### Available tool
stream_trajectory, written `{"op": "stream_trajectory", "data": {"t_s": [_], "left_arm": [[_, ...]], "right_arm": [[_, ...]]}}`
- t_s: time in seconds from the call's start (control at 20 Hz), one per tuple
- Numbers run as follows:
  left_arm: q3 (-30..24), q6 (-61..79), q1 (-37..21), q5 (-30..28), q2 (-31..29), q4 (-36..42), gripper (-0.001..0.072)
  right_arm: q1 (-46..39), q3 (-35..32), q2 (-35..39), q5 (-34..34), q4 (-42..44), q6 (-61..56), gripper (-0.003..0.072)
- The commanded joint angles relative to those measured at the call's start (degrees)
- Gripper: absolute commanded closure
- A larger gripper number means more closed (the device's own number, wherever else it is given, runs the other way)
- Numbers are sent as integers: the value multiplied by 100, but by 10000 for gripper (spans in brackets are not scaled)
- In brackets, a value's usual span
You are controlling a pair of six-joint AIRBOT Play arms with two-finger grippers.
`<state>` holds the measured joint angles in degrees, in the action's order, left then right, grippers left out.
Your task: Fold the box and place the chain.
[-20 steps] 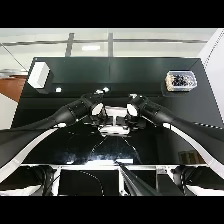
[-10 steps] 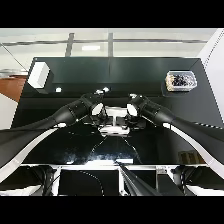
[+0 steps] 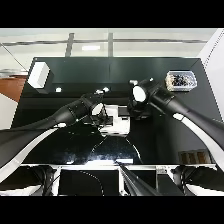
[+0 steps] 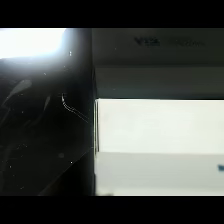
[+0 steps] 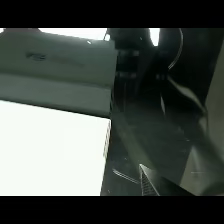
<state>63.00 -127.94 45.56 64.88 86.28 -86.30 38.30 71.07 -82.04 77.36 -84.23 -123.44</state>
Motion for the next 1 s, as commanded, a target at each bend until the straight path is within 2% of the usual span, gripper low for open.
{"op": "stream_trajectory", "data": {"t_s": [0.0, 0.15, 0.25, 0.35, 0.45, 0.5, 0.55, 0.7, 0.95], "left_arm": [[7, 0, -2, -37, 0, -7, 681], [7, 2, 0, 9, 0, -2, 681], [7, 2, -2, 13, 0, -7, 681], [7, -2, -2, 9, 0, -2, 681], [7, -2, -2, 9, 0, -2, 681], [7, 0, 0, 9, 0, -2, 681], [7, -2, 0, 9, 0, 0, 681], [7, 0, -2, -17, 0, -20, 681], [7, 0, -2, -81, 0, -26, 681]], "right_arm": [[-229, 389, 435, 566, -2, 905, 143], [-520, 422, 1069, 859, -155, 1668, 143], [-835, 420, 1381, 811, -828, 1810, 142], [-1416, 420, 1464, 433, -1569, 1738, 141], [-2282, 348, 1416, -350, -1821, 1727, 140], [-2719, 315, 1355, -778, -1808, 1714, 92], [-3165, 313, 1215, -1222, -1775, 1720, -20], [-4166, 343, 525, -2472, -1143, 1989, -18], [-4638, 1132, -1143, -2640, -883, 2352, 9]]}}
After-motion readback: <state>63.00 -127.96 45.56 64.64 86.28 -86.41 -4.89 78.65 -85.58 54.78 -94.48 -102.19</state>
